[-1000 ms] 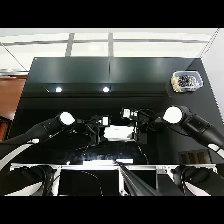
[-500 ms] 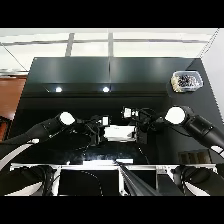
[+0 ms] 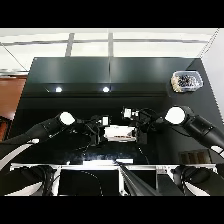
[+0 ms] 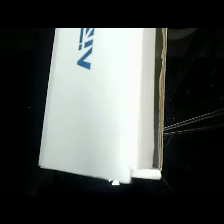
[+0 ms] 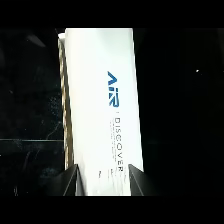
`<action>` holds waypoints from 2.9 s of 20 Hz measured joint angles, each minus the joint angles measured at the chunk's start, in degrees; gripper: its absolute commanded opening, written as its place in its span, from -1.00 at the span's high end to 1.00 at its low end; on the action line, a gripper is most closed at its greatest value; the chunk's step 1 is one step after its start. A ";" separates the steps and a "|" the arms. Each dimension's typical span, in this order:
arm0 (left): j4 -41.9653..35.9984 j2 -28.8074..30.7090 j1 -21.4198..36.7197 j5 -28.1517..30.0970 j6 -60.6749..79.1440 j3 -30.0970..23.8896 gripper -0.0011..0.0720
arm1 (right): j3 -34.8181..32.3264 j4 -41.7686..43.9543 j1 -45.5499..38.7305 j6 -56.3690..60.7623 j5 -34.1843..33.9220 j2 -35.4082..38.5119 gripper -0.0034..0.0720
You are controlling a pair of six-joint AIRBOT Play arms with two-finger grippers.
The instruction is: Fold the box and place the chain.
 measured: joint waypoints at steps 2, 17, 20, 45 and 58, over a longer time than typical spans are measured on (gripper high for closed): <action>0.00 0.00 0.00 0.00 0.00 0.00 -0.24 | 0.00 0.00 0.00 0.00 -0.02 -0.07 -0.01; 0.00 0.00 0.00 0.00 0.00 0.00 -0.24 | -0.17 -0.31 0.00 0.00 -0.09 -0.72 -0.01; 0.02 0.00 0.00 0.00 0.00 0.00 -0.24 | -0.24 -0.44 0.00 -0.02 -0.09 -1.14 -0.02; 0.04 0.00 -0.07 -0.13 0.09 0.00 -0.24 | -0.28 -1.07 0.00 0.07 2.73 -0.76 -0.27; 0.04 0.00 -0.07 -0.15 -0.07 0.00 -0.24 | -0.26 -2.10 0.00 1.29 3.15 -0.81 -0.27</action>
